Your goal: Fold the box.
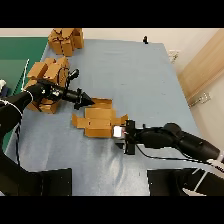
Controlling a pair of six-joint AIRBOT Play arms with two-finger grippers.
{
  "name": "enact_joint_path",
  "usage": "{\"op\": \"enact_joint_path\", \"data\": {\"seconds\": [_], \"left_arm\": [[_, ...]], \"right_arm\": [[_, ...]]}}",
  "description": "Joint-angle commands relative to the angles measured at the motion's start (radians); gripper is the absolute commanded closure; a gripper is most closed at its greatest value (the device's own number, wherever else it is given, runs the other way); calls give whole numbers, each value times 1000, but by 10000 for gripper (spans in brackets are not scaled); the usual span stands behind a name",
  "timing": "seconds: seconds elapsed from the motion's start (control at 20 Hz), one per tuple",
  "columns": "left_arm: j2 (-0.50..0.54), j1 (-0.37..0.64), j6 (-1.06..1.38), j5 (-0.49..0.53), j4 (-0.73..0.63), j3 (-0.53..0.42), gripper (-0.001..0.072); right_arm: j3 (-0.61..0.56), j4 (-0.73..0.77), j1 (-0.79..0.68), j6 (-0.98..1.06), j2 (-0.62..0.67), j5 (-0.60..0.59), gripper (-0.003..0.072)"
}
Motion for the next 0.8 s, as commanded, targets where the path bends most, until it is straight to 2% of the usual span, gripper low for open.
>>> {"op": "enact_joint_path", "data": {"seconds": [0.0,0.15,0.35,0.75], "left_arm": [[-1,1,0,-10,0,0,699],[-1,1,0,-26,0,0,700],[-1,1,-9,-68,1,0,700],[0,1,-10,-84,8,0,699]], "right_arm": [[51,-10,74,20,-113,82,170],[101,-11,77,27,-188,113,170],[109,-14,67,38,-254,159,170],[109,-150,61,124,-267,183,169]]}}
